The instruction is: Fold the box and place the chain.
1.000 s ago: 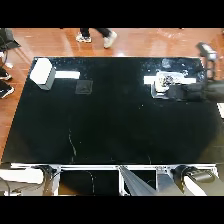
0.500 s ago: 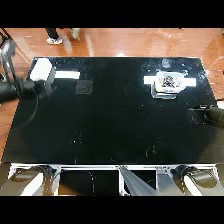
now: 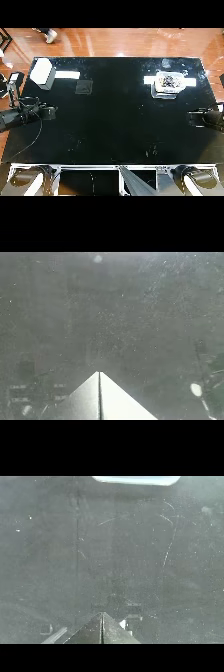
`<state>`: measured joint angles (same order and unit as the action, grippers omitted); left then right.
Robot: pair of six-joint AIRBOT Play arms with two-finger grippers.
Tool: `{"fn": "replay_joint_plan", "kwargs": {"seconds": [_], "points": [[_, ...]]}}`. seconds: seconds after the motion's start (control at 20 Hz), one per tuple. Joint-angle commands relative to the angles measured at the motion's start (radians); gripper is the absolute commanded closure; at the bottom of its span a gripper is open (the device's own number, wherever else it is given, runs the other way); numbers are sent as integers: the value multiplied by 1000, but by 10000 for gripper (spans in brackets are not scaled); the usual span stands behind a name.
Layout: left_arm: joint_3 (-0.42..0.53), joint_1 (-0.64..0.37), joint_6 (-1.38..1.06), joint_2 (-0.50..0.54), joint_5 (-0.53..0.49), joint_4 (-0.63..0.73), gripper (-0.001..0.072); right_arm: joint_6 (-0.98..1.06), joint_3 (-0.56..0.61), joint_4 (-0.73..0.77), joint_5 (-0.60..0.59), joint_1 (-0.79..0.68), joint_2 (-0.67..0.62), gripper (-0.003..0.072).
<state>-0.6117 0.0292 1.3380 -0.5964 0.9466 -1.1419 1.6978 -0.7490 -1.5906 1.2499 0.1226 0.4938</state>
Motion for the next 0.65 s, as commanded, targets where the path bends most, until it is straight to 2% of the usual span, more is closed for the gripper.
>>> {"fn": "replay_joint_plan", "kwargs": {"seconds": [0.0,0.6], "points": [[10,1,0,9,-10,-15,685,0,2,0,-1,0,-1,667],[10,2,0,9,-34,-29,685,0,2,0,0,0,-1,667]]}}
